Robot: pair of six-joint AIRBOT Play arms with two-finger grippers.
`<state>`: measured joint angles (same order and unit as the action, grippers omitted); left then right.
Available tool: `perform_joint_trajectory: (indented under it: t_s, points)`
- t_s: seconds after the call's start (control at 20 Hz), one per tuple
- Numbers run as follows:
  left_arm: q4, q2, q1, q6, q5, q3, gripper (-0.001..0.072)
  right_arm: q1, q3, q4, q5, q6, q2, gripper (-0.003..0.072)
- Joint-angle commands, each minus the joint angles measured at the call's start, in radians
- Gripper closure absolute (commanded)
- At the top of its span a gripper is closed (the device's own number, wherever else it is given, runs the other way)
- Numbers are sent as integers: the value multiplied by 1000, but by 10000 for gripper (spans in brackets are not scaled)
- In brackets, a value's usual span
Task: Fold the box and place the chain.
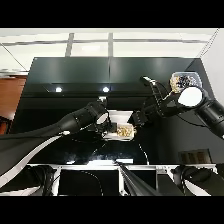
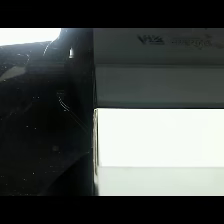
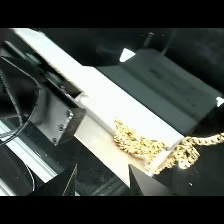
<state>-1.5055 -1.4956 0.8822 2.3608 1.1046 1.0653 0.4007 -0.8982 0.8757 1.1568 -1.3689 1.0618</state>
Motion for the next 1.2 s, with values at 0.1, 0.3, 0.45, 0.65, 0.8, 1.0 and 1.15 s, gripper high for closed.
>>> perform_joint_trajectory:
  t_s: [0.1, 0.3, 0.45, 0.65, 0.8, 1.0, 1.15]
  points:
    - [0, 0, -1, 0, -1, 1, 680, -202, -8, 227, 7, -18, -18, 288]
    - [0, 0, -1, 0, -4, 1, 680, -369, 67, 653, -336, -277, -9, 305]
    - [0, 0, -1, 0, -4, 1, 680, -430, 87, 679, -496, -348, 69, -34]
    - [0, 0, -1, 0, -3, 1, 680, -468, -35, 583, -496, -484, 262, -34]
    - [0, 0, -1, 0, -3, 1, 680, -476, -138, 522, -487, -595, 406, -34]
    - [0, 0, -1, 0, -2, 1, 680, -475, -221, 459, -486, -602, 519, -34]
    - [0, 0, -1, 0, -3, 1, 680, -479, -228, 463, -474, -599, 524, 442]
